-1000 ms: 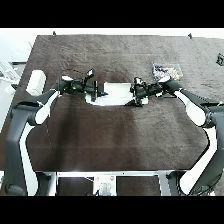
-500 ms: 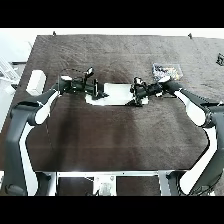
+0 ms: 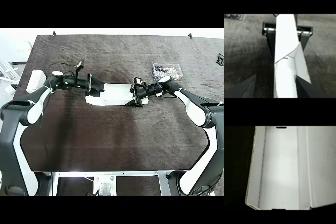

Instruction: Fold the box and place the chain.

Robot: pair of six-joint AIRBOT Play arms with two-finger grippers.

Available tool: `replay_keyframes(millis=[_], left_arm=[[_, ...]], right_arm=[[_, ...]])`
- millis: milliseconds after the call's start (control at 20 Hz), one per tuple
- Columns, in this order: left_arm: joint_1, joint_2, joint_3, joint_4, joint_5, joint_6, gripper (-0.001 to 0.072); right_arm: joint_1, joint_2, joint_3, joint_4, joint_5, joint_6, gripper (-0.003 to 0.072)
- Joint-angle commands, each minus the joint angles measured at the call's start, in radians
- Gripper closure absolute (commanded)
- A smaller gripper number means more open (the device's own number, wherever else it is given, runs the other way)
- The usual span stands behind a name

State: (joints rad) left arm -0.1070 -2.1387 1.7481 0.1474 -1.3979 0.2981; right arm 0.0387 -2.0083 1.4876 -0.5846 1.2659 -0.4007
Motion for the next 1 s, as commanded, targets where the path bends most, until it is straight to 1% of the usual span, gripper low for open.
replay_keyframes(millis=[0, 50, 100, 150, 250, 350, 450, 550, 650, 700, 850, 900, 950], left_arm=[[0.036, 0.049, 0.003, -0.005, -0.135, -0.019, 0.0301], [0.042, 0.065, 0.002, -0.004, -0.180, -0.010, 0.0514], [0.042, 0.080, 0.003, 0.005, -0.230, 0.004, 0.0691], [0.042, 0.098, 0.002, 0.010, -0.256, 0.003, 0.0691], [0.042, 0.134, 0.000, 0.014, -0.258, -0.048, 0.0694], [0.039, 0.183, -0.002, 0.035, -0.234, -0.102, 0.0695], [0.025, 0.254, -0.035, 0.082, -0.170, -0.137, 0.0696], [-0.004, 0.347, -0.108, 0.124, -0.055, -0.133, 0.0695], [-0.040, 0.456, -0.218, 0.142, 0.106, -0.118, 0.0696], [-0.060, 0.516, -0.293, 0.137, 0.206, -0.082, 0.0695], [-0.140, 0.667, -0.515, 0.079, 0.555, 0.000, 0.0695], [-0.167, 0.689, -0.563, 0.079, 0.608, 0.031, 0.0693], [-0.183, 0.685, -0.586, 0.078, 0.604, 0.040, 0.0691]], right_arm=[[0.000, 0.000, 0.000, 0.000, 0.000, 0.000, 0.0095], [0.000, 0.000, 0.000, 0.000, 0.000, 0.000, 0.0096], [0.000, 0.000, 0.000, 0.000, 0.000, 0.000, 0.0095], [0.000, 0.000, 0.000, 0.000, 0.000, 0.000, 0.0095], [0.000, 0.000, 0.000, 0.000, 0.000, 0.000, 0.0096], [0.000, 0.000, 0.000, 0.000, 0.000, 0.000, 0.0095], [0.000, 0.000, 0.000, 0.000, 0.000, 0.000, 0.0095], [0.000, 0.000, 0.000, 0.000, 0.000, 0.000, 0.0096], [0.000, 0.000, 0.000, 0.000, 0.000, 0.000, 0.0095], [0.000, 0.000, 0.000, 0.000, 0.000, 0.000, 0.0096], [0.000, 0.000, 0.000, 0.000, 0.000, 0.000, 0.0096], [0.000, 0.000, 0.000, 0.000, 0.000, 0.000, 0.0095], [0.000, 0.000, 0.000, 0.000, 0.000, 0.000, 0.0095]])
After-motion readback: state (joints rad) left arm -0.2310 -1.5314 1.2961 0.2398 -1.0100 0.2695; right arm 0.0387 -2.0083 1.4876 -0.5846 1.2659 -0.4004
